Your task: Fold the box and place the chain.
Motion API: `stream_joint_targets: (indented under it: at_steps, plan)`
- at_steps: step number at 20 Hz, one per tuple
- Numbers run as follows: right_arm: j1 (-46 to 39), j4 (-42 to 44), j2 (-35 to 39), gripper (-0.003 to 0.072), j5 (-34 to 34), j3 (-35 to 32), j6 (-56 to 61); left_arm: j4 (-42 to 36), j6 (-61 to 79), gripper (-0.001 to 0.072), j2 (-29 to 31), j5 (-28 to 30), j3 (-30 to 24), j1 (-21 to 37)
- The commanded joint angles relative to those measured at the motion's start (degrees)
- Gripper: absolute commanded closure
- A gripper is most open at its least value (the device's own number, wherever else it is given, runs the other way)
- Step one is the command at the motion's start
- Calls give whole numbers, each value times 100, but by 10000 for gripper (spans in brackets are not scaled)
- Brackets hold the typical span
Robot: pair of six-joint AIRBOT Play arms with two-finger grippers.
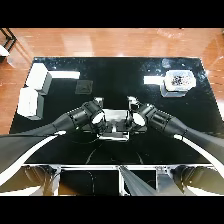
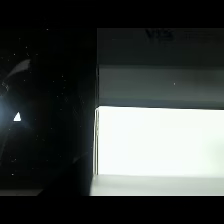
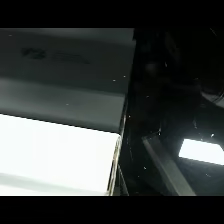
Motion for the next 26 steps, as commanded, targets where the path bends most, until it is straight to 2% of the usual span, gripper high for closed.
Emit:
stream_joint_targets:
  at_steps: [1,12,15,16,19,22,26]
  plan:
    - [2,-9,-107,452,142,11,186,-13,-2,688,0,2,4,2]
    - [2,22,-146,462,85,11,341,-15,-4,688,0,26,4,-2]
    - [2,26,-146,502,83,13,343,-15,-4,688,0,28,4,-2]
    - [2,24,-146,560,83,11,339,-15,-4,688,0,28,4,-2]
    - [2,28,-146,569,103,11,341,-15,-4,689,0,31,4,-2]
    - [28,31,-146,663,103,13,337,-15,-4,688,0,31,4,-4]
    - [35,28,-146,665,103,13,334,-15,-4,688,0,39,4,-4]
